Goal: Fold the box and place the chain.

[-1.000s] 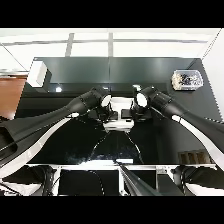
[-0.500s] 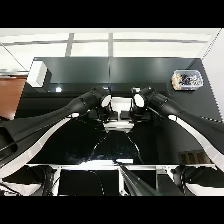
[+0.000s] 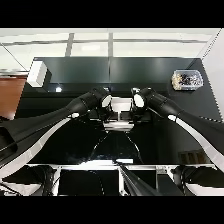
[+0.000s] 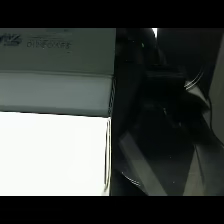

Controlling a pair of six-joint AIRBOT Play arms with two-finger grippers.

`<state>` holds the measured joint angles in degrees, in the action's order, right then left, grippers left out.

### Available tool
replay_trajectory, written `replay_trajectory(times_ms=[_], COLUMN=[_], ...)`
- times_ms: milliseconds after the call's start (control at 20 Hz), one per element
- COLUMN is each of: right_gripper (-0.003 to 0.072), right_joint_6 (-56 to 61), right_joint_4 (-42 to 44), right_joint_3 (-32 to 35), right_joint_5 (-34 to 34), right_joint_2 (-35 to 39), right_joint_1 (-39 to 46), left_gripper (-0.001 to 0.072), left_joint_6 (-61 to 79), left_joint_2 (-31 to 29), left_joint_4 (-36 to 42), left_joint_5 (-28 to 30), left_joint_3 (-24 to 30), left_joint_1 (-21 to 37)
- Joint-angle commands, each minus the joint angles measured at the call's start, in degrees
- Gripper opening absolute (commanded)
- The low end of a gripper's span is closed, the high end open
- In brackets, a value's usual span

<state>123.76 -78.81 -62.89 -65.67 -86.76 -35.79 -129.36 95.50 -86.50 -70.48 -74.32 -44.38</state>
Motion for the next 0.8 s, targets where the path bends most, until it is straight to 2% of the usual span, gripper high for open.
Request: replay_trajectory(times_ms=[0, 50, 100, 150, 350, 450, 500, 600, 700, 750], right_gripper=[0.0015, 0.0105, 0.0303, 0.0325, 0.0324, 0.0324, 0.0324, 0.0324, 0.0324, 0.0324], right_joint_6=[-2.12, -2.19, -2.71, -3.98, -14.51, -18.69, -19.32, -19.32, -19.26, -19.23], right_joint_4=[0.74, 0.68, 0.68, 0.68, -2.19, -4.50, -8.46, -25.03, -44.19, -48.43], right_joint_3=[-0.04, -0.04, -0.07, -0.07, -0.07, -0.07, -0.07, 0.09, 0.39, 1.14], right_joint_5=[0.24, -0.09, -0.02, 0.11, -4.96, -6.43, -6.29, -3.45, -0.35, 3.54], right_joint_2=[0.09, 0.31, 0.76, 1.44, 7.26, 13.77, 17.94, 24.11, 25.59, 25.29], right_joint_1=[0.00, 0.00, 0.11, 0.28, 0.57, 0.57, 0.57, 0.57, 2.80, 5.99], left_gripper=[0.0028, 0.0028, 0.0028, 0.0028, 0.0028, 0.0028, 0.0028, 0.0028, 0.0028, 0.0028], left_joint_6=[0.11, 0.11, 0.11, 0.11, 0.11, 0.11, 0.11, 0.11, 0.11, 0.11], left_joint_2=[0.02, 0.02, 0.02, 0.02, 0.02, 0.02, 0.02, 0.02, 0.02, 0.02], left_joint_4=[-0.07, -0.07, -0.07, -0.07, -0.26, -0.28, -0.28, -0.26, -0.26, -0.26], left_joint_5=[-0.04, -0.07, -0.07, -0.02, 0.22, 0.24, 0.24, 1.03, 1.51, 1.57], left_joint_3=[-0.02, -0.02, -0.02, -0.02, -0.02, -0.02, -0.02, -0.02, -0.02, -0.02], left_joint_1=[0.02, 0.02, 0.02, 0.02, 0.02, 0.02, 0.02, 0.02, 0.02, 0.04])
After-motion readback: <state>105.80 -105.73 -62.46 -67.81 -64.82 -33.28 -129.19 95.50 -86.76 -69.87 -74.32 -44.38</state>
